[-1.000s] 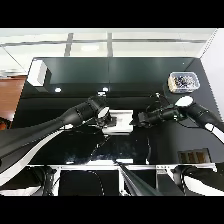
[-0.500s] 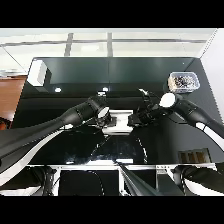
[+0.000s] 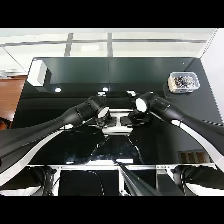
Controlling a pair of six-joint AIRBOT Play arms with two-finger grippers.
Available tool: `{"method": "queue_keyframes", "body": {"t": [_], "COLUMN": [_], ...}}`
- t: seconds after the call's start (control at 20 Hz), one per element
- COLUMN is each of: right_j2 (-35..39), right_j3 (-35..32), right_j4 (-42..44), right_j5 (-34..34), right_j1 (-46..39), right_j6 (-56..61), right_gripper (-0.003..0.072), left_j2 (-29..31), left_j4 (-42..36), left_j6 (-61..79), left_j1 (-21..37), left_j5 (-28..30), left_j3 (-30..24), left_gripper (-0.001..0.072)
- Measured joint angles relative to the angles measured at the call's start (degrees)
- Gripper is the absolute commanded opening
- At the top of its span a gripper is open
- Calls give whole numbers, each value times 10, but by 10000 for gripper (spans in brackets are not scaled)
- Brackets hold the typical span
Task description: Fold the box and place the chain.
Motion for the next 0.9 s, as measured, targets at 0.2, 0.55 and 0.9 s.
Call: {"method": "queue_keyframes", "body": {"t": [0.2, 0.55, 0.9], "right_j2": [-16, -23, -22], "right_j3": [14, 18, 18], "right_j4": [-33, -43, -46], "right_j5": [14, 24, 30], "right_j1": [14, 20, 20], "right_j6": [80, 124, 132], "right_gripper": [81, 141, 377], "left_j2": [0, 0, 0], "left_j4": [0, -1, 0], "left_j6": [0, 0, 1], "left_j1": [0, 0, 0], "left_j5": [0, 2, 0], "left_j3": [0, 0, 0], "left_gripper": [24, 24, 24]}}
